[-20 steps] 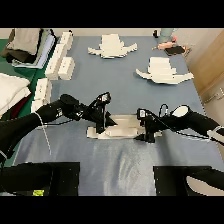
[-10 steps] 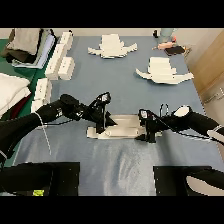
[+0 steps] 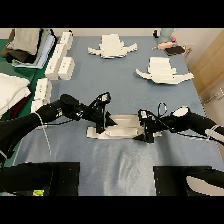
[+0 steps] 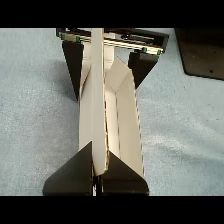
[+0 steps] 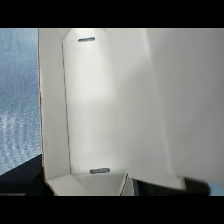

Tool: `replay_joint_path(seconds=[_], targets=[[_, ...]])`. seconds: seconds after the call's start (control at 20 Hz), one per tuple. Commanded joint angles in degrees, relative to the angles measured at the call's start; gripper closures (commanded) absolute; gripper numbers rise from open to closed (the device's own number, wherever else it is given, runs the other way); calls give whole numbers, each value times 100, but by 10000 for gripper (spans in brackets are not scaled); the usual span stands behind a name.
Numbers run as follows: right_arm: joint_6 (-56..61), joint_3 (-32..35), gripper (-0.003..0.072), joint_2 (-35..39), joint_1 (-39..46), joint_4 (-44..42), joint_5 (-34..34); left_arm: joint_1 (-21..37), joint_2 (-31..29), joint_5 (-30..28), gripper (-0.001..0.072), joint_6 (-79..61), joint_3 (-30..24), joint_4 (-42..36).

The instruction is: Fold the box.

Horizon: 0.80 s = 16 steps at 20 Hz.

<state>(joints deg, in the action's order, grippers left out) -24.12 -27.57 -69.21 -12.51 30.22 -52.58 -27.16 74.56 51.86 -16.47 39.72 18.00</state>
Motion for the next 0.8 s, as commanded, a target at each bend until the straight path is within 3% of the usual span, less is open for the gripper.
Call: replay_joint_path(seconds=[0.0,0.15,0.25,0.75], targets=[[-59,2,25,-17,-2,-44,-11,0,-2,0,693,0,-2,2],[-55,2,35,-17,-11,74,11,0,-2,0,693,0,-2,2],[-37,4,97,-17,-46,210,57,0,-2,0,693,0,-2,0],[-35,2,96,-24,-46,256,205,0,-2,0,693,0,-2,0]])
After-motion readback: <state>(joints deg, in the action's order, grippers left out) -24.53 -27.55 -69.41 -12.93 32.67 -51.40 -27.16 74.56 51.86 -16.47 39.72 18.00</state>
